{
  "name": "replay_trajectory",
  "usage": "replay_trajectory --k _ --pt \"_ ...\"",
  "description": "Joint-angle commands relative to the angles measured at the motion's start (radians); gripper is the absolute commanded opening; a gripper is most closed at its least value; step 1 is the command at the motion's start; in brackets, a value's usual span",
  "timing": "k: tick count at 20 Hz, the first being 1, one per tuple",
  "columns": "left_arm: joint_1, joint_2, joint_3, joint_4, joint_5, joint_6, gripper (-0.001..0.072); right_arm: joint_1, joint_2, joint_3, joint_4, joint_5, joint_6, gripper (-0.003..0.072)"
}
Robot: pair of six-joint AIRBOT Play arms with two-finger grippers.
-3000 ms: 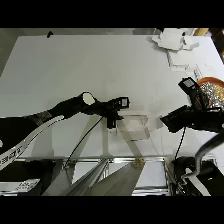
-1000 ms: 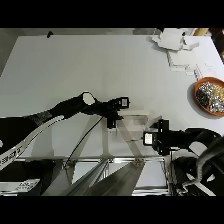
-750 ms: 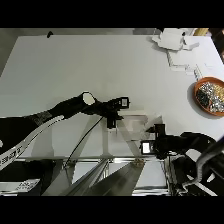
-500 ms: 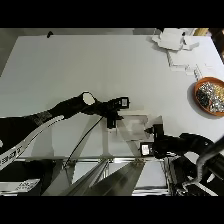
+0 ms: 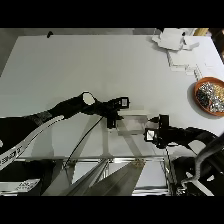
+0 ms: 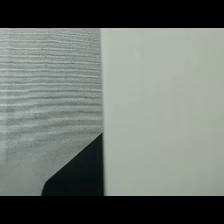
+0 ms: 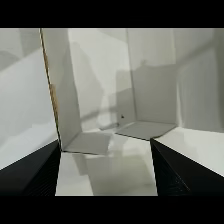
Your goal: Fold the box and place the chain.
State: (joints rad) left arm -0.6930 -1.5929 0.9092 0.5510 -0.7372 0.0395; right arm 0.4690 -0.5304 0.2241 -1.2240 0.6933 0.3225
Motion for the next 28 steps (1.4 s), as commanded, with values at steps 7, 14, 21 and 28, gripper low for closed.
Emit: replay_trajectory --k 7,14,21,28 --pt "0.0 0.0 0.0 0.0 0.0 0.0 0.0009 -0.245 -0.198 0.092 0.357 0.06 -0.418 0.0596" --pt "0.0 0.0 0.0 0.0 0.0 0.0 0.0009 -0.367 -0.305 0.098 0.47 0.103 -0.605 0.0596" --pt "0.0 0.0 0.0 0.0 0.0 0.0 0.0009 -0.418 -0.492 0.216 0.505 0.186 -0.617 0.0596" --pt "0.0 0.0 0.0 0.0 0.0 0.0 0.0009 -0.421 -0.578 0.216 0.531 0.204 -0.712 0.0594"
